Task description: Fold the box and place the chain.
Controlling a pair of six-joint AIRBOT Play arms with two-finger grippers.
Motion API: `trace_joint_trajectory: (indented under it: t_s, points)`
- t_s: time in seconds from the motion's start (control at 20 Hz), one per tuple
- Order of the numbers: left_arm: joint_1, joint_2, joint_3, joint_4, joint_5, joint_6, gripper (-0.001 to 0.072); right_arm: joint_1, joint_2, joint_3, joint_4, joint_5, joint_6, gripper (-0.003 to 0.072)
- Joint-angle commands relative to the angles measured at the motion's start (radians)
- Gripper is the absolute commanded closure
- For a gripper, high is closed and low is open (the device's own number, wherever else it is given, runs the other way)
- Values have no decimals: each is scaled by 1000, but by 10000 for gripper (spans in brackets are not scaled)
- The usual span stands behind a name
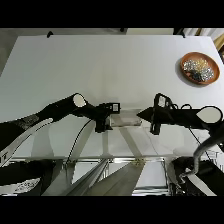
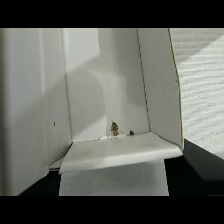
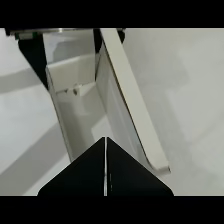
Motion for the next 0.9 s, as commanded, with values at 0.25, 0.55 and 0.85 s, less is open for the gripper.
trace_joint_trajectory:
  t_s: [0.25,0.55,0.85]
  points:
    - [1,1,1,0,0,0,699,210,-217,1,193,-721,182,670]
    - [1,1,1,0,0,0,699,207,-291,1,186,-669,230,670]
    - [1,1,1,0,0,0,699,207,-257,1,108,-589,234,670]
